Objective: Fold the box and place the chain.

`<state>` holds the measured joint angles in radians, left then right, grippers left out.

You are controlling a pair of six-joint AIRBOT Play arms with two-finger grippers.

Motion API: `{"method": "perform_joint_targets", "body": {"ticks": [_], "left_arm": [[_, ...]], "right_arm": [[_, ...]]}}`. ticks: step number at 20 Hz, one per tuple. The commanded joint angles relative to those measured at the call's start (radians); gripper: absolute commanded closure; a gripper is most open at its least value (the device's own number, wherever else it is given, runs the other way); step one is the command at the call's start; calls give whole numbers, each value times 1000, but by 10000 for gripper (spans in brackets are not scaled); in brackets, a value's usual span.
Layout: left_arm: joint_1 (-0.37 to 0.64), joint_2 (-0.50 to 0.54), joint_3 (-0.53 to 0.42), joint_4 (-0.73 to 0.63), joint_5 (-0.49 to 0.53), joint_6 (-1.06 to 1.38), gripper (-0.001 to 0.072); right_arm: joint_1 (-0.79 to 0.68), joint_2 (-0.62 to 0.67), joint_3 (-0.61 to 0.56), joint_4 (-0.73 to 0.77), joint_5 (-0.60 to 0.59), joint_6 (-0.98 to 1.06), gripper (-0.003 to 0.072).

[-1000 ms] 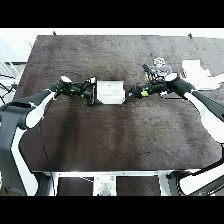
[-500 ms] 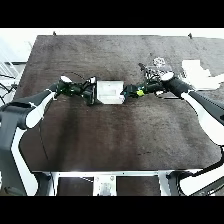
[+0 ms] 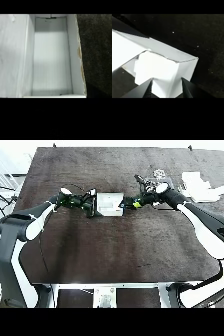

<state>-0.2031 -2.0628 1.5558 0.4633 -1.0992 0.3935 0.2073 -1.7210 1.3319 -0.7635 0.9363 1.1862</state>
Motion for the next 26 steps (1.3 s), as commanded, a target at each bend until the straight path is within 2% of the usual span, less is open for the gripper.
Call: {"method": "perform_joint_targets", "body": {"ticks": [1,6,10,12,14,16,22,26], "left_arm": [[0,-1,0,0,-1,0,245],[0,-1,0,0,0,0,245],[0,-1,0,0,0,0,245],[0,-1,0,0,0,0,245],[0,-1,0,0,0,0,245],[0,-1,0,0,0,0,245],[0,-1,0,0,0,0,246],[0,-1,0,0,0,0,245]], "right_arm": [[27,-23,27,-112,-23,119,236],[104,-84,154,-362,32,357,236],[168,-135,323,-619,216,532,236],[179,-179,427,-690,339,572,237],[184,-214,507,-735,417,605,237],[194,-229,554,-763,446,623,241],[220,-254,569,-790,446,690,260],[239,-296,620,-795,490,697,260]]}}
